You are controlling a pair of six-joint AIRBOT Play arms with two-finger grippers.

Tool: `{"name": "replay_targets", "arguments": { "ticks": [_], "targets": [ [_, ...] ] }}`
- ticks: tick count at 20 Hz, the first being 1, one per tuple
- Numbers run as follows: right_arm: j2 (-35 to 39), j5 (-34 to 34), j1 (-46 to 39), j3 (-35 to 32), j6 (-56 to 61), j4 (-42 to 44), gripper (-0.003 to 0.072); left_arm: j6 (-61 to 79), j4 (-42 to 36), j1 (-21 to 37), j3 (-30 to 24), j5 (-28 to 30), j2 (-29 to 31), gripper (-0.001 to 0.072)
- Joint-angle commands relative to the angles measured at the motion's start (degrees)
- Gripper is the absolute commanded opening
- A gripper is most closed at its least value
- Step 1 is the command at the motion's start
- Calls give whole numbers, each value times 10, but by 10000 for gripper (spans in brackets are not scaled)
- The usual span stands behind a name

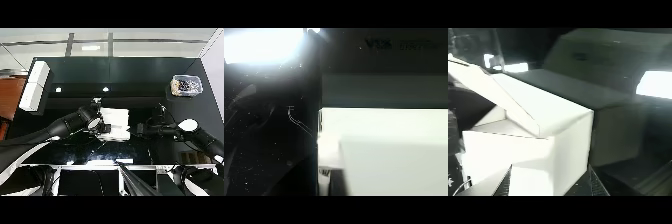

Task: Fold the box and place the chain.

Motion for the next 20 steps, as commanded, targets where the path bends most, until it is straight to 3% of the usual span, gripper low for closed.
{"name": "replay_targets", "arguments": {
  "ticks": [1,2,9,15,17,20],
  "targets": [
    [0,-32,46,22,92,-63,397,0,2,0,0,-1,0,27],
    [0,-43,62,28,121,-83,332,0,3,0,0,0,0,27],
    [-2,-65,137,81,307,-249,334,1,5,0,0,0,0,27],
    [-6,-70,156,99,368,-301,336,1,9,0,0,7,0,27],
    [-6,-66,157,101,368,-305,443,1,9,0,0,7,0,27],
    [-6,-59,157,101,370,-313,442,1,9,0,0,7,0,27]
  ]
}}
